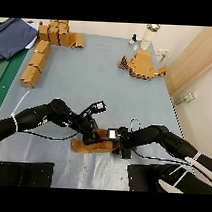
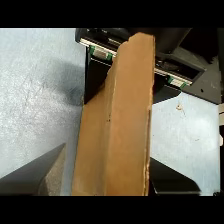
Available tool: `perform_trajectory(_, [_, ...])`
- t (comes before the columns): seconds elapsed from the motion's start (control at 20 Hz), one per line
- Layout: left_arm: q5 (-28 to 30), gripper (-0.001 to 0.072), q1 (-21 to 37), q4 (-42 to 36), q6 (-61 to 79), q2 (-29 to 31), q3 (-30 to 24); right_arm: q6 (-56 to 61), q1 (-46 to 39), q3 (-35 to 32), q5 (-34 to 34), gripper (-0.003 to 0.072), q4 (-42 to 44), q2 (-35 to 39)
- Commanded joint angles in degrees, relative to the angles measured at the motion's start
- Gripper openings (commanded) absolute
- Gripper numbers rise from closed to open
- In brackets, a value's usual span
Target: Fold the box.
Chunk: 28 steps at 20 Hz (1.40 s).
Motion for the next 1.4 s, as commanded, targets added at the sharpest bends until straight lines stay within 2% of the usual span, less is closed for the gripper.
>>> perform_trajectory(0.0, [1.07, 0.0551, 0.07, 1.60, -1.44, 1.27, 0.09, 0.00, -0.02, -0.02, -0.17, 0.0506, -0.11, 0.02])
perform_trajectory(0.15, [1.18, 0.0553, 1.88, 7.96, -8.90, 4.92, 0.09, 0.00, -0.02, -0.02, -0.59, 0.0524, -0.11, 0.02])
perform_trajectory(0.25, [-0.26, 0.0562, 3.82, 16.44, -17.86, 7.78, 0.09, 0.00, -0.02, -0.02, -0.76, 0.0524, -0.11, 0.02])
perform_trajectory(0.35, [-4.22, 0.0558, 5.11, 26.23, -28.46, 10.45, 0.09, 0.00, -0.02, -0.02, -0.74, 0.0524, -0.11, 0.02])
perform_trajectory(0.4, [-7.76, 0.0434, 5.16, 30.23, -34.38, 11.37, 0.09, 0.00, 0.00, -0.02, -0.74, 0.0524, -0.11, 0.04])
perform_trajectory(0.45, [-12.81, 0.0056, 5.14, 32.06, -40.06, 11.93, 0.09, 0.00, -0.02, -0.02, -0.76, 0.0524, -0.11, 0.02])
perform_trajectory(0.5, [-17.29, 0.0011, 4.94, 31.98, -43.60, 11.96, 0.07, 0.00, -0.02, -0.02, -0.74, 0.0524, -0.11, 0.02])
perform_trajectory(0.55, [-20.98, 0.0011, 4.42, 31.52, -49.77, 11.85, 0.00, 0.00, -0.02, -0.02, -0.74, 0.0524, -0.11, 0.02])
perform_trajectory(0.65, [-24.13, 0.0011, 1.68, 29.66, -59.30, 11.89, 0.00, 0.00, -0.02, -0.02, -0.74, 0.0523, -0.11, 0.02])
perform_trajectory(0.7, [-23.78, 0.0011, -0.24, 26.80, -60.96, 11.89, 0.00, 0.00, -0.02, -0.02, -0.74, 0.0523, -0.11, 0.02])
perform_trajectory(0.8, [-18.16, 0.0012, -4.37, 17.42, -61.48, 11.87, 0.00, 0.00, -0.02, -0.02, -0.74, 0.0523, -0.11, 0.04])
perform_trajectory(0.85, [-12.41, 0.0012, -6.19, 13.42, -60.87, 11.87, 0.02, 0.00, -0.02, -0.02, -0.74, 0.0523, -0.09, 0.02])
perform_trajectory(0.95, [-0.35, 0.0012, -7.72, 10.78, -60.89, 11.69, 0.04, 0.00, -0.02, -0.02, -0.74, 0.0524, -0.11, 0.02])
perform_trajectory(1.1, [12.55, 0.0012, -7.48, 10.40, -60.63, 10.86, 0.09, 0.00, -0.02, -0.02, -0.74, 0.0523, -0.11, 0.02])
perform_trajectory(1.2, [17.92, 0.0012, -7.48, 10.47, -60.43, 8.70, 0.09, 0.00, -0.02, -0.02, -0.74, 0.0523, -0.11, 0.02])
perform_trajectory(1.35, [20.44, 0.0012, -7.45, 10.45, -60.63, 2.97, 0.09, 0.00, -0.02, -0.02, -0.74, 0.0523, -0.11, 0.02])
